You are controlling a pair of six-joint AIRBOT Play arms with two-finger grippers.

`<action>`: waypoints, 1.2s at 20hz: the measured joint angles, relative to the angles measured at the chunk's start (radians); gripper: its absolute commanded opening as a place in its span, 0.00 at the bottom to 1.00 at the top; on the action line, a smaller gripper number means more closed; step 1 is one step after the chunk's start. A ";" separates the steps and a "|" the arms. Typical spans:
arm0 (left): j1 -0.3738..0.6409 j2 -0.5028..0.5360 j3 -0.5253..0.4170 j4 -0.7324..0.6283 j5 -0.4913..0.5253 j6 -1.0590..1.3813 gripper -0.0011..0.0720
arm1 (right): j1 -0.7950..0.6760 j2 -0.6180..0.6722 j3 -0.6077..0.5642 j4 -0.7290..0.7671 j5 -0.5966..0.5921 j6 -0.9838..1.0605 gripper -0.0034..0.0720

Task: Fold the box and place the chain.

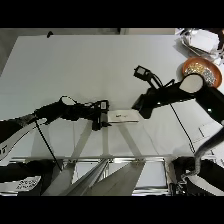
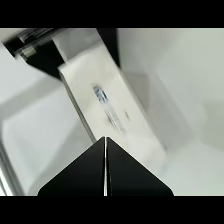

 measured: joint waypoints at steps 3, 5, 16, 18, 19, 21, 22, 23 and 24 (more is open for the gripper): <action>0.000 0.000 0.000 0.000 0.000 0.000 0.30 | -0.047 0.081 0.013 -0.212 0.162 0.243 0.07; 0.000 0.000 0.000 0.000 0.000 0.000 0.30 | -0.084 0.117 0.016 -0.357 0.269 0.403 0.07; 0.000 0.000 0.000 0.000 -0.003 0.000 0.29 | -0.189 0.156 0.013 -0.572 0.300 0.671 0.07; 0.000 0.000 0.000 -0.001 -0.003 0.000 0.29 | -0.191 0.157 0.013 -0.573 0.285 0.680 0.07; 0.000 0.000 0.000 -0.004 -0.003 0.000 0.29 | -0.191 0.157 0.013 -0.571 0.276 0.682 0.07; 0.000 0.001 0.000 -0.011 -0.002 -0.001 0.02 | -0.192 0.157 0.013 -0.570 0.265 0.685 0.07; 0.000 0.002 0.000 -0.013 -0.002 -0.004 0.02 | -0.192 0.157 0.013 -0.569 0.259 0.685 0.07; 0.002 0.007 0.000 -0.014 -0.003 -0.012 0.02 | -0.192 0.157 0.013 -0.568 0.254 0.687 0.07; 0.005 0.015 0.000 -0.015 -0.004 -0.022 0.02 | -0.192 0.157 0.013 -0.568 0.249 0.688 0.07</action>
